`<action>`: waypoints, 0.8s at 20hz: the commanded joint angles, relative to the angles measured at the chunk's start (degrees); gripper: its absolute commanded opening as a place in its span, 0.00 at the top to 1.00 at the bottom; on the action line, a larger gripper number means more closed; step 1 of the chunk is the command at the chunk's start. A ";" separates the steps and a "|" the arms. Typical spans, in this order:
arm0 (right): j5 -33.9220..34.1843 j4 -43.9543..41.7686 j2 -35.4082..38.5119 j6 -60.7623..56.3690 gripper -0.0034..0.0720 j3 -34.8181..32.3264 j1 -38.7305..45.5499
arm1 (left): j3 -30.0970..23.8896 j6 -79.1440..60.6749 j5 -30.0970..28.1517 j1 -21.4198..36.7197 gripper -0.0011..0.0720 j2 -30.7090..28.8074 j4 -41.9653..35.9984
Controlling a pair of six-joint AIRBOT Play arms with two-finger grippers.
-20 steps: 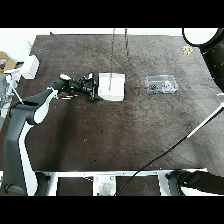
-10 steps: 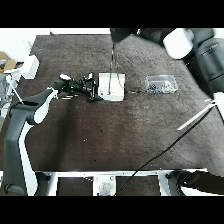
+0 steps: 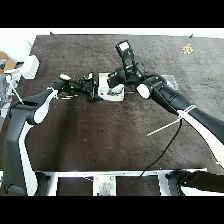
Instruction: Fold the box and place the chain.
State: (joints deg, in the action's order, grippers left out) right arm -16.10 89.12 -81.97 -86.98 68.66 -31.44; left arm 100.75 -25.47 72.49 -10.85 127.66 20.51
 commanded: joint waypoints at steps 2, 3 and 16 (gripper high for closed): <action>-5.40 -0.04 0.31 -8.90 0.37 -1.99 4.74 | 0.02 -0.02 0.00 -0.04 0.76 -0.04 0.02; -10.01 -0.04 0.90 -12.63 0.37 -2.01 6.84 | 0.02 0.00 0.00 -0.04 0.76 -0.04 0.02; -1.27 -19.89 -0.90 -15.23 0.38 -18.34 26.23 | 0.02 -0.02 -0.02 -0.04 0.76 -0.04 0.02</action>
State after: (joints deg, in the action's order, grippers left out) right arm -23.20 74.63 -81.30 -102.02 52.45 -7.07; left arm 100.75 -25.47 72.49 -10.85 127.66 20.53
